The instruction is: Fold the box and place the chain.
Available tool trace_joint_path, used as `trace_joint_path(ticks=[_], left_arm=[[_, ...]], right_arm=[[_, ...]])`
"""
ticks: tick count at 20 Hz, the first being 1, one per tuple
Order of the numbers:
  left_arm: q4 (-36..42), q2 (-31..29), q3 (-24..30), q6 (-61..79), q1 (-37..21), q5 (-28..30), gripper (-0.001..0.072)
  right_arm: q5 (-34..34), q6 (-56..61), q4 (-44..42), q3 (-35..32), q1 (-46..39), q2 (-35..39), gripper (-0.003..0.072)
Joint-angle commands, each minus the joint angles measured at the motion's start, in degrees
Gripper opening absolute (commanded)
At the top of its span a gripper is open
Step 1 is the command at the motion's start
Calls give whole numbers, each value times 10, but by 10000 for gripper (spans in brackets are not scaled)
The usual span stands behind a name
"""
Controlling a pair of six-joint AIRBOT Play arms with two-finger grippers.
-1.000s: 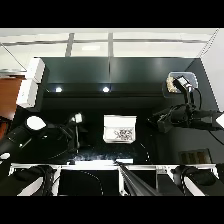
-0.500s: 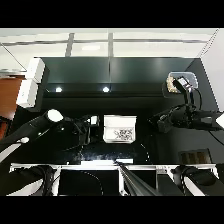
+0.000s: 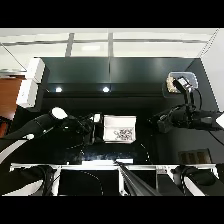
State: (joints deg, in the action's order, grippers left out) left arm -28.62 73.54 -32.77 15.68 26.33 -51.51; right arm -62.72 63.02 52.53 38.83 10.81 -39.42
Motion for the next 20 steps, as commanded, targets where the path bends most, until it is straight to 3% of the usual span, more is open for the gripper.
trace_joint_path(ticks=[1, 5, 6, 7, 8, 9, 10, 11, 14, 17, 20], left_arm=[[6, 2, -1, 0, 13, 1, 712], [6, 2, -1, -8, 16, 9, 703], [6, 2, -1, -9, 16, 11, 660], [6, 2, -1, -9, 16, 11, 535], [6, 2, -1, -9, 16, 11, 464], [6, 2, -1, -9, 16, 11, 465], [6, 2, -1, -9, 16, 10, 466], [6, 2, -1, -9, 16, 10, 465], [6, 2, -1, -9, 16, 11, 465], [6, 2, -1, -9, 16, 11, 467], [6, 2, -1, -9, 16, 11, 467]], right_arm=[[-1, 0, 0, 0, 0, 0, 458], [0, 0, 0, 0, 0, 0, 458], [0, 0, 0, 0, 0, 0, 458], [4, 0, 5, 0, 0, 0, 456], [13, 18, 17, 0, 0, 0, 457], [22, 49, 26, 0, 0, -2, 460], [21, 62, 19, 0, 0, -3, 639], [21, 62, 1, 1, 0, -9, 720], [36, 62, -17, 24, 0, -68, 720], [41, 10, -28, 78, 0, -185, 720], [24, -144, -133, 95, 0, -271, 720]])
